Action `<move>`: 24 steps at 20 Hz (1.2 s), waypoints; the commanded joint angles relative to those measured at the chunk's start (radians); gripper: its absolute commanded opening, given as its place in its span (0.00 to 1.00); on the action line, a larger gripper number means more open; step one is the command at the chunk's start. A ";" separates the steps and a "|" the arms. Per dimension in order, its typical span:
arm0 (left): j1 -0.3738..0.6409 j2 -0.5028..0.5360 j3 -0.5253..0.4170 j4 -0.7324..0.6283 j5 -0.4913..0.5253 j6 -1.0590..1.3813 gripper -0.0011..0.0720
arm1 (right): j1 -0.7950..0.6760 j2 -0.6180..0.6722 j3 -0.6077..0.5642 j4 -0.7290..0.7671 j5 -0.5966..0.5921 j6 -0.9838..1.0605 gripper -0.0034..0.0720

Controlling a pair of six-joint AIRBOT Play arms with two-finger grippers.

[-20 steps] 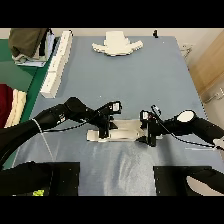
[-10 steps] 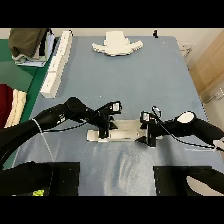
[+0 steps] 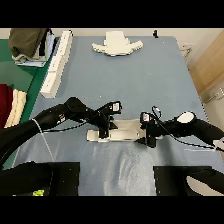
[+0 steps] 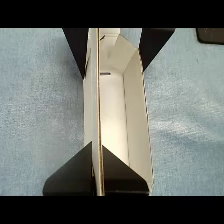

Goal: Fold the box.

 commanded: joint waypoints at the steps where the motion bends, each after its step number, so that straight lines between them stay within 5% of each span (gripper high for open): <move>1: 0.000 -0.001 0.001 0.000 0.000 0.000 0.03 | 0.000 0.000 -0.006 -0.014 -0.003 -0.002 0.93; 15: 0.000 -0.001 0.001 0.000 0.000 0.000 0.03 | 0.000 0.000 -0.013 -0.010 -0.025 -0.132 0.92; 18: 0.000 -0.001 0.001 0.000 0.000 0.000 0.03 | 0.000 -0.008 -0.013 -0.011 -0.025 -0.132 0.83; 24: 0.000 -0.001 0.001 0.000 0.000 0.000 0.03 | 0.000 -0.013 -0.012 -0.010 -0.019 -0.131 0.83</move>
